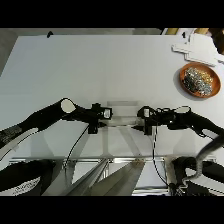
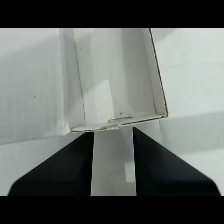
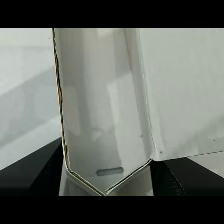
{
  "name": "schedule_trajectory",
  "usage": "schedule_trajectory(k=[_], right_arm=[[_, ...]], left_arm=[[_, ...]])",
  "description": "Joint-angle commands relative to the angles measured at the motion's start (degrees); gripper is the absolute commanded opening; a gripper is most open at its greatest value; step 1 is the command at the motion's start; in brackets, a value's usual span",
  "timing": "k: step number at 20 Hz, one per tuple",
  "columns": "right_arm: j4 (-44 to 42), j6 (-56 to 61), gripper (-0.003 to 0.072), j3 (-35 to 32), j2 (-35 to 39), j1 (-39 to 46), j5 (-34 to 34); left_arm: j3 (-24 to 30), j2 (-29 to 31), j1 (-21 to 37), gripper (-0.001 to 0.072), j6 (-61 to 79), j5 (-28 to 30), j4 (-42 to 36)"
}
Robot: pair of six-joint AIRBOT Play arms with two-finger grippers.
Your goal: Fold the box and place the chain.
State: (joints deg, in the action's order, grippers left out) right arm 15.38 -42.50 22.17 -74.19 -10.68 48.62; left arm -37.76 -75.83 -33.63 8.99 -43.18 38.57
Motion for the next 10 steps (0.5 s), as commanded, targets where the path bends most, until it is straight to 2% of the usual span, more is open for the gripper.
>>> schedule_trajectory(k=[1, 3, 5, 10], right_arm=[[-0.09, 0.02, 0.0419, 0.00, 0.02, -0.02, 0.02], [-0.09, 0.02, 0.0419, 0.00, 0.02, -0.02, 0.02], [-0.09, 0.02, 0.0419, 0.00, 0.02, -0.02, 0.02], [-0.09, 0.02, 0.0419, 0.00, 0.02, -0.02, 0.02]], left_arm=[[0.00, -0.81, -0.44, 0.0246, 0.02, 0.61, -1.70], [0.00, -0.83, -0.42, 0.0242, 0.02, 1.57, -1.73], [0.00, -0.83, -0.44, 0.0089, 0.02, 1.62, -1.75], [0.00, -0.94, -1.60, 0.0082, 0.04, 1.60, -4.98]])
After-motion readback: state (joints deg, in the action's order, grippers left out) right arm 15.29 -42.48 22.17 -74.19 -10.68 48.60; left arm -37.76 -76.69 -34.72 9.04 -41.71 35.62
